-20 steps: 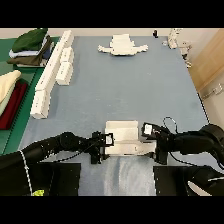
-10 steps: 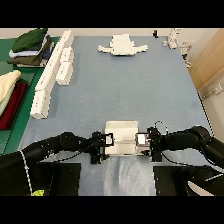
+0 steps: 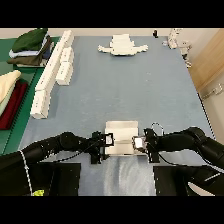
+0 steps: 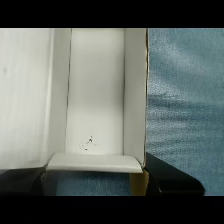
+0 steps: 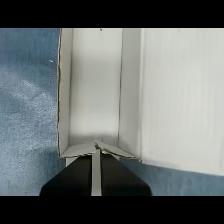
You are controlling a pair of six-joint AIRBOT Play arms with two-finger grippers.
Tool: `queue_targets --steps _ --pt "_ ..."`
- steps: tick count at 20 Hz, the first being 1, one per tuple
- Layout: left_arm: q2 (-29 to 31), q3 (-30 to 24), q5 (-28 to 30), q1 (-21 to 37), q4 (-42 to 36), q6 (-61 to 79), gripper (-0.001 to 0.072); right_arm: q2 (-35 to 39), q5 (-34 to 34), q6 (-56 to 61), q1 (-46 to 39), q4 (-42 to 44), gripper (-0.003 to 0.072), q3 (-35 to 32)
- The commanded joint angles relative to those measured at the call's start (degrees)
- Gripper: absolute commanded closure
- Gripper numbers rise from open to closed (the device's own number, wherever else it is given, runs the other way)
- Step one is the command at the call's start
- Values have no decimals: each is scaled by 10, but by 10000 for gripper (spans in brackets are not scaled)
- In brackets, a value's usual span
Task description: Fold the box.
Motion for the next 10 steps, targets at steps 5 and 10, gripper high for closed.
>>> queue_targets --steps 5,10 --pt "0 0 0 0 0 0 260 -11 28 -1 24 29 614 0" --pt "0 0 0 0 0 0 259 -14 50 -1 24 50 334 -1"
